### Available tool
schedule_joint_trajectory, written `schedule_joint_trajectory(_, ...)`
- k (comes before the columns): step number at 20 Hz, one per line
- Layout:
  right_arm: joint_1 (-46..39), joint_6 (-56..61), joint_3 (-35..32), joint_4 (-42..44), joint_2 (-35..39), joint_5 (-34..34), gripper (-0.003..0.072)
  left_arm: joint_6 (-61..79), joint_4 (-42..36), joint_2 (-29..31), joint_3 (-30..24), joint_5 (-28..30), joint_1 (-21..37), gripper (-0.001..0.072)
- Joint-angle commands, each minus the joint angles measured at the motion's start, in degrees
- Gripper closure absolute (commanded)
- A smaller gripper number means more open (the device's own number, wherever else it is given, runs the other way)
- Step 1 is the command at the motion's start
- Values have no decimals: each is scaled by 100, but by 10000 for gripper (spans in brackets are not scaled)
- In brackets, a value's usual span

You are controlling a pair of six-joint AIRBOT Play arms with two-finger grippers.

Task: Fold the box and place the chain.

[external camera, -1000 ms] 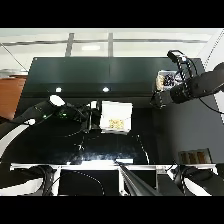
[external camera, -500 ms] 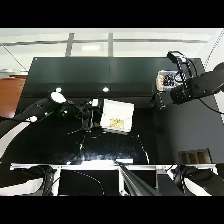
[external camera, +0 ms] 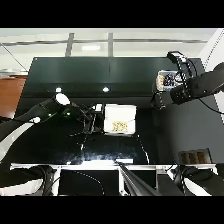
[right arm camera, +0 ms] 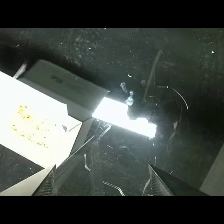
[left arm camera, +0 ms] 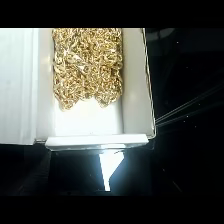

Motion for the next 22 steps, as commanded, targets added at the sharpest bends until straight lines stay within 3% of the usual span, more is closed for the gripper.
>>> schedule_joint_trajectory(1, 2, 0, 4, 2, 2, 0, -15, -26, 44, -4, 7, 85, -4, -3)
schedule_joint_trajectory(22, 2, 2, 4, 4, 2, 0, -15, -302, -164, -42, 4, 192, -66, -5)
